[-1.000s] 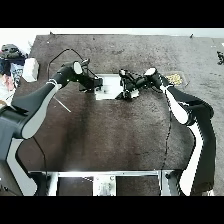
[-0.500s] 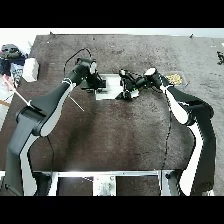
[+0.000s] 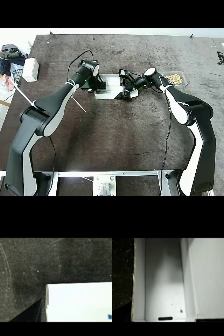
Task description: Fold the box and place the chain.
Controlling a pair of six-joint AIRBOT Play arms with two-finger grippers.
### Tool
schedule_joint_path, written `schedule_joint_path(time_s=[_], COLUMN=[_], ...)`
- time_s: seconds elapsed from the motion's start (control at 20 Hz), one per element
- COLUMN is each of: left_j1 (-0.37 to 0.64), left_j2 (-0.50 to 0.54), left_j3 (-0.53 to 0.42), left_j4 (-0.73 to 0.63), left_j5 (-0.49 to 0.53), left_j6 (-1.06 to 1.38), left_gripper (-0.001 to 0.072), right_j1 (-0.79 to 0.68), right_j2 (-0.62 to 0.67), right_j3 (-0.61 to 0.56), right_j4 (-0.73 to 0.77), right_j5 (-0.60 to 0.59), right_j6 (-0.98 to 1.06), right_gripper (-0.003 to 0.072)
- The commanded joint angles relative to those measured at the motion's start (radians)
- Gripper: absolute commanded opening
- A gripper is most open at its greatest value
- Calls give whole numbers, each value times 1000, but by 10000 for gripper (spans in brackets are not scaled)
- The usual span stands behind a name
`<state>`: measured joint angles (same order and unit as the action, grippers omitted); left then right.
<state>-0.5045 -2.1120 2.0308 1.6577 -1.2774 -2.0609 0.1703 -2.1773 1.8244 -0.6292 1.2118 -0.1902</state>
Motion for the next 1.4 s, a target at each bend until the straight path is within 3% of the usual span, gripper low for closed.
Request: schedule_joint_path(time_s=[0.0,0.05,0.1,0.35,0.4,0.45,0.5,0.65,0.75,1.15,1.35], left_j1=[0,0,0,0,0,0,0,0,4,11,79], left_j2=[-1,-1,-1,-1,-1,-1,-1,5,16,149,215], left_j3=[1,1,1,1,1,1,1,1,6,17,14], left_j4=[12,10,11,0,-5,-25,-31,-58,-64,-63,-76], left_j5=[16,14,10,14,16,27,31,21,5,8,39], left_j6=[-3,-3,-1,0,0,1,2,68,135,400,494], left_gripper=[163,147,14,15,149,427,465,467,569,568,568], right_j1=[-2,-1,-1,-1,-2,-1,-1,-1,-2,-1,-1], right_j2=[0,0,0,0,0,0,0,0,0,0,0], right_j3=[0,0,0,0,0,0,0,0,0,0,0], right_j4=[-3,-3,-3,-3,-3,-3,-3,-3,-3,-3,-3], right_j5=[0,0,0,0,0,0,0,0,0,0,0], right_j6=[0,0,0,0,0,0,0,0,0,0,0], right_gripper=[508,508,508,508,507,507,508,508,508,508,508])
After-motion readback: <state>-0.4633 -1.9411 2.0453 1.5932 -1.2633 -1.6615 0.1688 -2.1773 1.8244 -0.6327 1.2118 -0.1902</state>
